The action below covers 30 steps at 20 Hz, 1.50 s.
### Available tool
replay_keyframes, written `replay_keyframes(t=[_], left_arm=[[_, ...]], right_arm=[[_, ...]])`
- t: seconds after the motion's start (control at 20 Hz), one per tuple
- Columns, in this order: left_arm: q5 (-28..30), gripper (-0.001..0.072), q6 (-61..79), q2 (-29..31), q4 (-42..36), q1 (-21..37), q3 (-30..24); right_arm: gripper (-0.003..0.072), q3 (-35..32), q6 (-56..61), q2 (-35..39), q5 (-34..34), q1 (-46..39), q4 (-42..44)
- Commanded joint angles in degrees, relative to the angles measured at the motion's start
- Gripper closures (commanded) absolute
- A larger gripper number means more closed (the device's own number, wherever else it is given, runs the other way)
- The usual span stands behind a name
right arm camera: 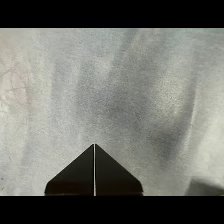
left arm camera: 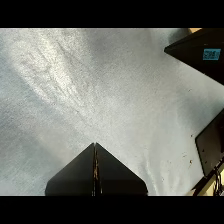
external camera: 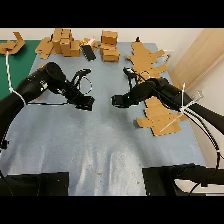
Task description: Fold the box.
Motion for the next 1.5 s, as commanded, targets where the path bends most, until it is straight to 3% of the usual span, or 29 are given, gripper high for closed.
replay_keyframes(t=[0.0,0.55,0.75,0.95,1.15,1.25,1.4,1.45], left_arm=[[0.02,0.0696,0.02,0.02,0.00,-0.02,0.00],[0.02,0.0696,0.02,0.02,0.00,-0.02,0.02],[0.02,0.0696,0.02,0.02,0.00,-0.02,0.02],[0.07,0.0696,0.02,0.02,-0.04,-0.13,0.00],[0.70,0.0696,0.02,0.02,-0.04,-0.24,0.00],[2.89,0.0696,0.02,0.02,-0.02,-0.24,0.00],[6.14,0.0696,0.04,-0.02,0.00,-0.22,0.00],[7.23,0.0696,0.04,-0.02,0.00,-0.24,0.00]], right_arm=[[0.0681,0.07,0.02,-0.04,0.02,0.04,0.02],[0.0681,0.07,0.02,-0.04,0.04,0.04,0.02],[0.0681,0.07,0.04,-0.04,1.79,0.00,0.04],[0.0681,0.07,1.55,-0.04,2.54,0.15,5.97],[0.0681,0.13,1.51,-0.24,5.66,-0.44,3.52],[0.0681,2.64,1.57,-0.22,-0.20,-3.89,-2.19],[0.0648,10.36,3.34,-0.22,-18.36,-15.45,-11.30],[0.0482,12.55,4.70,-0.22,-24.02,-20.35,-14.64]])
